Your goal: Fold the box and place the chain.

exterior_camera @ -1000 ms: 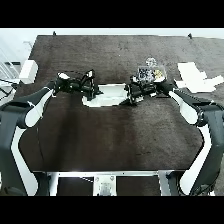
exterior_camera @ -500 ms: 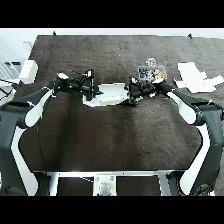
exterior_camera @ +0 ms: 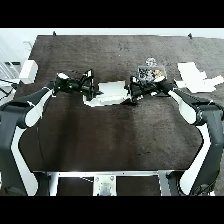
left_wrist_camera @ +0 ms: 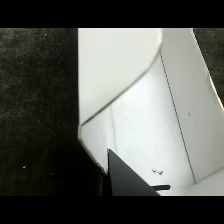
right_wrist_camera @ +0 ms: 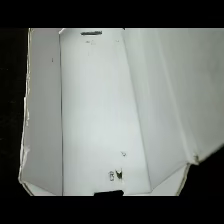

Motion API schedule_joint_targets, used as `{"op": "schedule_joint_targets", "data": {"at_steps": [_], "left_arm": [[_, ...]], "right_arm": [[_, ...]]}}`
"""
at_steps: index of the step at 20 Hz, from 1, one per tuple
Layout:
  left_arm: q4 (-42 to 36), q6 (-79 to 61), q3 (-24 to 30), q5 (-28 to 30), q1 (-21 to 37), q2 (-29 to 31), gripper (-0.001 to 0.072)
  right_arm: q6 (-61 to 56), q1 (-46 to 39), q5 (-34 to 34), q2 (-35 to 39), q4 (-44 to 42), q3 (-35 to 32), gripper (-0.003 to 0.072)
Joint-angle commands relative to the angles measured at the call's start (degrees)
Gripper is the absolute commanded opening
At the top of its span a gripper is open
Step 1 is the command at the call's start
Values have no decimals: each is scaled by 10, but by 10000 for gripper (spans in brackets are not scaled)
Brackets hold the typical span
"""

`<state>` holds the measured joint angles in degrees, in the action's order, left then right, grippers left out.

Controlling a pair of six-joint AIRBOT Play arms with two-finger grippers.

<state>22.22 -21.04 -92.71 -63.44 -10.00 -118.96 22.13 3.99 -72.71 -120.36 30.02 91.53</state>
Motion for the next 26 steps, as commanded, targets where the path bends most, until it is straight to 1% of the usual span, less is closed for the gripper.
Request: {"op": "schedule_joint_targets", "data": {"at_steps": [1,9,15,22,23,26], "left_arm": [[0,0,0,0,0,0,20],[0,0,0,0,0,0,19],[0,0,0,0,0,0,19],[1,0,0,-1,0,0,20],[1,0,0,-1,0,0,20],[1,0,0,0,0,0,19]], "right_arm": [[-22,-3,-34,0,9,12,720],[-37,10,-33,0,6,13,720],[-35,17,-1,0,6,13,720],[-35,16,-2,0,6,13,720],[-35,16,-2,0,6,13,689],[-35,16,-2,0,6,13,689]]}}
